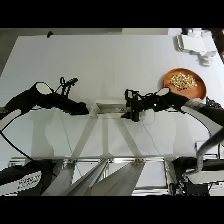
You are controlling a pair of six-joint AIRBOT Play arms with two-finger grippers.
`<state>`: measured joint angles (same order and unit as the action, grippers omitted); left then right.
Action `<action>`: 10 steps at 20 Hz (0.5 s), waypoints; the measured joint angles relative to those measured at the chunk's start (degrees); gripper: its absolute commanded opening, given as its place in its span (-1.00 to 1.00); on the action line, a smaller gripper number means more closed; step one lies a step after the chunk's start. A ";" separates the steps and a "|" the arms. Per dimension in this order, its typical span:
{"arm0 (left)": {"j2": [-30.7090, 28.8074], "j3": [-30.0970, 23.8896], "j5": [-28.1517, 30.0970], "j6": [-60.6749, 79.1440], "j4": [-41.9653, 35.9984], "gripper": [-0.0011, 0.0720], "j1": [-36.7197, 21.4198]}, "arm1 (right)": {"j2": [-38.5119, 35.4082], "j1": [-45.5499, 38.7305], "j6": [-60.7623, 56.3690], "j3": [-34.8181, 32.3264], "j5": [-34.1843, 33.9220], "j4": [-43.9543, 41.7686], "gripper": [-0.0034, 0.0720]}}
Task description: Fold the box and place the chain.
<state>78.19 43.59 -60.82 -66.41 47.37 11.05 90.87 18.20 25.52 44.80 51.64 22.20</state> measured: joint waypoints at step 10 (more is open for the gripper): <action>-2.56 0.00 0.44 5.14 -5.75 0.11 0.81 | 0.00 0.00 0.00 0.00 0.00 0.00 0.16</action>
